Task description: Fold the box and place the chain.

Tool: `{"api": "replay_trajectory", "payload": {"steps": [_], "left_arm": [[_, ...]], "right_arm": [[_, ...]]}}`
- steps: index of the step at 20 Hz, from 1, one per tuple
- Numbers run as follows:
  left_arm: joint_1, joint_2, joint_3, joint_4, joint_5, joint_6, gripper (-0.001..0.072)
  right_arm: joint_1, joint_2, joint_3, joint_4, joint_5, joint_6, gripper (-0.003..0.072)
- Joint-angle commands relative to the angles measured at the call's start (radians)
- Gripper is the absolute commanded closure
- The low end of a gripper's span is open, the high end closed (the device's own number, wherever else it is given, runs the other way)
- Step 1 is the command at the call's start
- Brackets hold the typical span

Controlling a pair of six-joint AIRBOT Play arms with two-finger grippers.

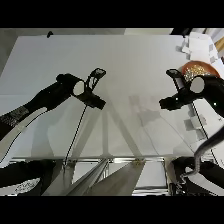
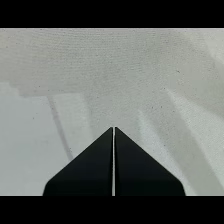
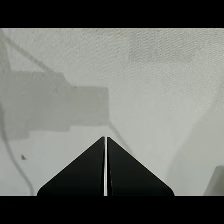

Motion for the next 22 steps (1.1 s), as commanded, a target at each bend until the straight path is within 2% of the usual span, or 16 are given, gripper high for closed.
{"api": "replay_trajectory", "payload": {"steps": [1,3,7,9,12,13,16,18,21,22], "left_arm": [[0.0,-0.001,0.0,0.0,0.0,0.0,0.0699],[0.0,-0.001,0.0,0.0,0.0,0.0,0.0699],[0.0,-0.001,0.0,0.0,0.0,0.0,0.0699],[0.0,-0.001,0.0,0.0,0.0,0.0,0.0699],[0.0,-0.001,0.0,0.0,0.0,0.0,0.0699],[0.0,-0.001,0.0,0.0,0.0,0.0,0.0699],[0.0,-0.001,0.0,0.0,0.0,0.0,0.0699],[0.0,-0.001,0.0,0.0,0.0,0.0,0.0699],[0.0,-0.001,0.0,0.0,0.0,0.0,0.0699],[0.0,-0.001,0.0,0.0,0.0,0.0,0.0699]], "right_arm": [[-0.001,0.001,0.0,0.0,0.003,0.0,0.0669],[-0.001,0.0,0.0,0.0,0.009,0.0,0.0669],[-0.001,0.0,0.0,-0.001,0.101,-0.005,0.0669],[-0.001,0.001,0.0,-0.014,0.1,-0.006,0.0669],[-0.008,0.001,0.011,-0.098,0.122,-0.006,0.0666],[-0.027,0.001,0.031,-0.153,0.148,0.013,0.0629],[-0.18,0.001,0.146,-0.277,0.231,0.017,0.0365],[-0.303,0.001,0.191,-0.334,0.229,0.005,0.0345],[-0.46,0.0,0.194,-0.378,0.183,-0.066,0.0327],[-0.511,0.0,0.194,-0.383,0.142,-0.066,0.0272]]}}
